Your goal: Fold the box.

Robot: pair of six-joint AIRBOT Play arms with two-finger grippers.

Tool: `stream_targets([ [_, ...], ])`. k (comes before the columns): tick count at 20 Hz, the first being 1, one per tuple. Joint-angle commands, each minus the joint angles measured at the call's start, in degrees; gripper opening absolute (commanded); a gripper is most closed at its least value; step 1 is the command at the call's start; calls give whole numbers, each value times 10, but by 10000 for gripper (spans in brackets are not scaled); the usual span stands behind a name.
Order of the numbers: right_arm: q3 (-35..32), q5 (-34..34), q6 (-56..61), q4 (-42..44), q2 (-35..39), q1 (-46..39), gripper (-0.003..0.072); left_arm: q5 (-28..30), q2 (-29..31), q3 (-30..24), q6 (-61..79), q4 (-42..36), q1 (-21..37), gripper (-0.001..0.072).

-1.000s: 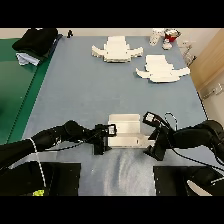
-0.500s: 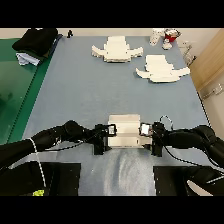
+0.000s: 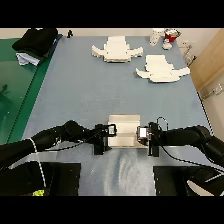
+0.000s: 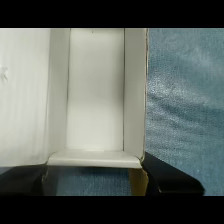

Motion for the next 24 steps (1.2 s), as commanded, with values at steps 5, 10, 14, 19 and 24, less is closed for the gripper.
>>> stream_targets([
  [5, 0, 41, -26, 28, -34, 31, 490, 0, 0, 0, 0, 0, 0, 423],
  [10, 0, 38, -25, 23, -33, 31, 613, 0, 0, 0, 0, 0, 0, 423],
  [14, 2, 34, 68, -7, -13, 31, 507, 0, 0, 0, 0, 0, 0, 423],
  [19, 34, -57, 474, -231, 41, 30, 3, 0, 0, 0, 0, 0, 0, 423],
  [24, 101, -228, 766, -470, 54, 6, 3, 0, 0, 0, 0, 0, 0, 423],
])
